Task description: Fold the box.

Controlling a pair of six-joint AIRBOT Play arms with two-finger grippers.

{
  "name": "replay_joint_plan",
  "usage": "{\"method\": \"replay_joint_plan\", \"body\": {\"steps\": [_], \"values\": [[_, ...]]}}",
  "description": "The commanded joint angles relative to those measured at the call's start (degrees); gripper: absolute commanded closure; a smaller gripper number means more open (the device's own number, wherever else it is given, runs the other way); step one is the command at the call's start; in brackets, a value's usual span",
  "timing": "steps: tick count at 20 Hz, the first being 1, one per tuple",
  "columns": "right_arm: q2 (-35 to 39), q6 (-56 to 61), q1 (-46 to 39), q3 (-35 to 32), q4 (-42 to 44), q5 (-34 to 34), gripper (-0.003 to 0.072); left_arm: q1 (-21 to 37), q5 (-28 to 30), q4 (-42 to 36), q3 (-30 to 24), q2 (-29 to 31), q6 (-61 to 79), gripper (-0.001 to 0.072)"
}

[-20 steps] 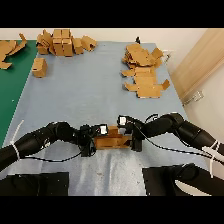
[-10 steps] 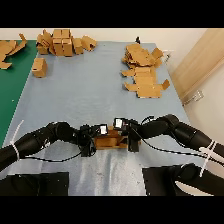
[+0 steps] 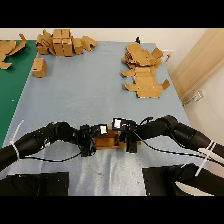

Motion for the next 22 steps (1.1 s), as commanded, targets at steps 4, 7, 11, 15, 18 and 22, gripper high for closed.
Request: {"method": "replay_joint_plan", "body": {"steps": [4, 7, 11, 15, 18, 22], "values": [[0.0, 0.0, 3.6, -1.4, 2.7, 5.1, 0.0576, 0.0, 0.0, 0.0, 0.0, 0.0, 0.0, 0.0292], [0.0, 0.0, 4.5, -1.4, 3.0, 5.1, 0.0345, 0.0, 0.0, 0.0, 0.0, 0.0, 0.0, 0.0293], [0.0, 0.0, 4.5, -1.4, 3.0, 5.0, 0.0181, 0.0, 0.0, 0.0, 0.0, 0.0, 0.0, 0.0293], [0.0, 0.0, 4.5, -1.4, 2.9, 5.0, 0.0179, 0.0, 0.0, 0.0, 0.0, 0.0, 0.0, 0.0292], [0.0, 1.3, 4.4, -1.4, 2.4, 4.9, 0.0180, 0.0, 0.0, 0.0, 0.0, 0.0, 0.0, 0.0293], [4.0, 33.4, 2.0, -1.3, -8.9, 2.4, 0.0685, 0.0, 0.0, 0.0, 0.0, 0.0, 0.0, 0.0292]]}}
